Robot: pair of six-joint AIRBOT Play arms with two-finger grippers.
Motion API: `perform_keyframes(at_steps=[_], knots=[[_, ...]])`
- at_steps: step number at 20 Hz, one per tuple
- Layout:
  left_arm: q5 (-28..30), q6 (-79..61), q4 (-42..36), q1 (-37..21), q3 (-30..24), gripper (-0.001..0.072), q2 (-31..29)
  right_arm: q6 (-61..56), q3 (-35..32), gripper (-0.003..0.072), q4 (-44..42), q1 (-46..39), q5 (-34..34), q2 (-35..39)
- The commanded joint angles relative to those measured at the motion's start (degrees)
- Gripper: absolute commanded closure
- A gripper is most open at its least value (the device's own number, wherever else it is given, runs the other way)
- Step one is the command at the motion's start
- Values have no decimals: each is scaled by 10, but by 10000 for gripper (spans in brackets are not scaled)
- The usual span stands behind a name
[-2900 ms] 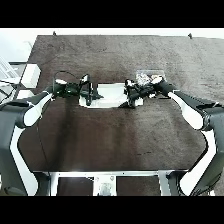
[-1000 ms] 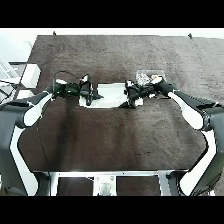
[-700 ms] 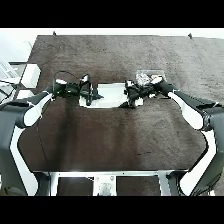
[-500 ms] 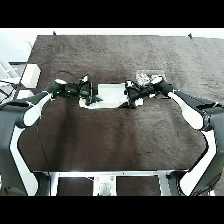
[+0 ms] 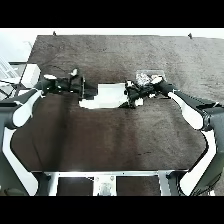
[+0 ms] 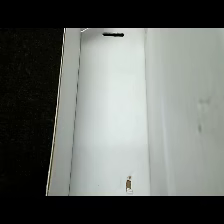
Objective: Fold the box and place the chain.
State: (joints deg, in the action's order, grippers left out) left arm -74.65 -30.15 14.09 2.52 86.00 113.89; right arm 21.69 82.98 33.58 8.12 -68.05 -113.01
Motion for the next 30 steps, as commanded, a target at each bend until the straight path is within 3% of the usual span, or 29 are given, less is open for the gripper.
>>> perform_keyframes(at_steps=[1, 2, 3, 7, 10, 14, 17, 26, 30], knots=[[-78, 3, -2, -33, 1, 459, -31, 0, 0, 93, -1, 0, 0, 0], [-100, 0, -1, -35, 1, 672, -40, 0, 0, 93, -1, 0, 0, 0], [-118, -1, -1, -34, 1, 685, -49, 0, 0, 93, -1, 0, 0, 0], [-123, 58, 4, -12, -2, 691, -64, 0, 0, 93, -1, 0, 0, 0], [-53, 108, 38, 34, -12, 692, -89, 0, 0, 93, -1, 0, 0, 0], [52, 106, 45, 80, -77, 692, -155, 0, 0, 93, -1, 0, 0, 0], [118, 155, 57, 91, -104, 690, -157, 0, 0, 93, -1, 0, 0, 0], [244, 162, 63, 96, -63, 691, -112, 0, 0, 93, -1, 0, 0, 0], [259, 165, 50, 96, -42, 691, -98, 0, 0, 93, -1, 0, 0, 0]])
